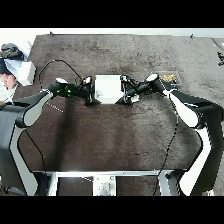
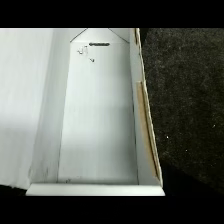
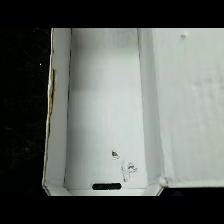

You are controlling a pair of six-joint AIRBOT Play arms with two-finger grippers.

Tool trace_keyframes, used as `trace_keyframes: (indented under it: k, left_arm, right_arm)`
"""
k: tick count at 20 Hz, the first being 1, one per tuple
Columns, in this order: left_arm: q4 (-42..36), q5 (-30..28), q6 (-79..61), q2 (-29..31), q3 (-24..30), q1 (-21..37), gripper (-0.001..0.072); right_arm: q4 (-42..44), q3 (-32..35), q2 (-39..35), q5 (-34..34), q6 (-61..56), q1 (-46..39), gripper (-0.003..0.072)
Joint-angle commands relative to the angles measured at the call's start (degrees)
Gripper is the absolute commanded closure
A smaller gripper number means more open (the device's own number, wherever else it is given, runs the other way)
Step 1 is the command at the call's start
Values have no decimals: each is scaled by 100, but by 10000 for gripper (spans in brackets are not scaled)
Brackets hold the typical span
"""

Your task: Fold the box and place the chain.

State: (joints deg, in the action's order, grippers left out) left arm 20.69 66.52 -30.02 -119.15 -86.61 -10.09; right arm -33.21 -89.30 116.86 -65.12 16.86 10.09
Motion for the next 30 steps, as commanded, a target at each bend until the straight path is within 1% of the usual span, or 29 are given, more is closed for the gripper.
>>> trace_keyframes:
  k: [1, 8, 10, 11, 12, 15, 17, 19, 24, 27, 28, 29, 30]
  left_arm:
    - [-11, 7, -2, 2, -4, 2, 294]
    - [-13, 2, -2, 4, -4, 2, 293]
    - [-13, 0, -2, 4, -4, 2, 293]
    - [-13, 0, -2, 4, -4, 2, 294]
    - [-13, 0, -2, 4, -4, 2, 294]
    - [-13, 2, -2, 4, -4, 2, 294]
    - [-13, 2, -2, 4, -4, 2, 293]
    - [-13, 4, -2, 4, -4, 2, 294]
    - [-13, 2, -2, 4, -4, 2, 294]
    - [-13, 2, -2, 4, -4, 2, 294]
    - [-13, 2, -2, 4, -4, 2, 293]
    - [-13, 2, -2, 4, -4, 2, 294]
    - [-13, 2, -2, 4, -4, 2, 294]
  right_arm:
    - [2, 2, 2, -2, 0, 7, 242]
    - [2, 2, 2, -11, -4, 7, 242]
    - [33, 2, -4, -188, 0, -22, 240]
    - [42, -4, -7, -131, 20, -22, 50]
    - [17, -9, -7, -111, -59, -22, -34]
    - [-339, -9, -31, -240, -372, -76, -34]
    - [-372, -9, -76, -431, -404, -173, -34]
    - [-498, -9, -188, -455, -584, -293, -34]
    - [-914, -9, -619, -455, -625, -619, -34]
    - [-855, -9, -909, -461, -831, -793, -34]
    - [-699, -9, -1010, -535, -1027, -791, -25]
    - [-417, -9, -1084, -728, -1165, -774, 131]
    - [-7, -9, -1139, -1038, -1207, -732, 401]
